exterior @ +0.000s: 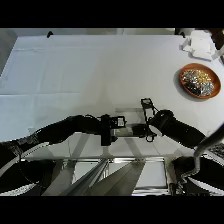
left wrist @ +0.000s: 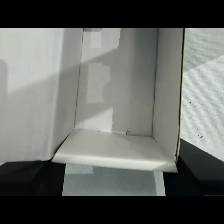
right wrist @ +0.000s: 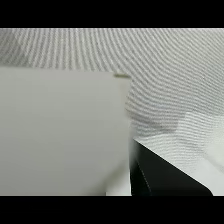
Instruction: Fold the box and place the chain.
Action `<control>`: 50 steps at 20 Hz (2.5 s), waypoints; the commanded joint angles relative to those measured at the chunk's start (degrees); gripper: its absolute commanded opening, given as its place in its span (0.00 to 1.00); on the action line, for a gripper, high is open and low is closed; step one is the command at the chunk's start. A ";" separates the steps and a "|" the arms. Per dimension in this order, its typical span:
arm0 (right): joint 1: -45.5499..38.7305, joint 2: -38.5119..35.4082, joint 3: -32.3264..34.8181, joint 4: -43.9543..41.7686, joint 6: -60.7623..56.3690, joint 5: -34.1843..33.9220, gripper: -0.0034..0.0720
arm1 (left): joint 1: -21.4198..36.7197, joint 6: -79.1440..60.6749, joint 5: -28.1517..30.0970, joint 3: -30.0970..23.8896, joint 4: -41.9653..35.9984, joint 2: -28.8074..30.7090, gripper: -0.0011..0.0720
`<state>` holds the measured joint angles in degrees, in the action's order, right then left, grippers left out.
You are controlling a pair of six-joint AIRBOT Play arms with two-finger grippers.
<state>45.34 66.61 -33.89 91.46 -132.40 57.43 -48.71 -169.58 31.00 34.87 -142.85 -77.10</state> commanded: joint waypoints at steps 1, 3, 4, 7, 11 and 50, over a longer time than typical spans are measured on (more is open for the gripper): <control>0.07 -1.18 -0.07 0.04 1.14 0.02 0.44 | 0.04 0.07 -0.15 -0.02 -0.02 0.04 0.44; 0.07 -2.49 -0.07 0.24 1.14 -0.24 0.44 | 0.04 0.07 -0.17 -0.02 -0.02 0.04 0.44; 0.07 -3.13 -0.07 0.24 1.14 -0.39 0.44 | 0.04 0.07 -0.17 -0.02 -0.02 0.04 0.44; 0.07 -5.20 -0.07 0.39 1.11 -1.70 0.44 | 0.04 0.07 -0.17 -0.02 -0.02 0.04 0.44; 0.04 -5.40 -0.04 1.57 0.90 -1.25 0.24 | 0.04 0.07 -0.17 -0.02 -0.02 0.04 0.44; -74.10 11.13 -24.85 -6.12 51.89 -9.75 0.63 | 0.04 0.07 -0.17 -0.02 -0.02 0.04 0.44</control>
<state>-25.10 69.41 -53.23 87.77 -83.88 48.03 -48.66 -169.51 30.83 34.87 -142.87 -77.10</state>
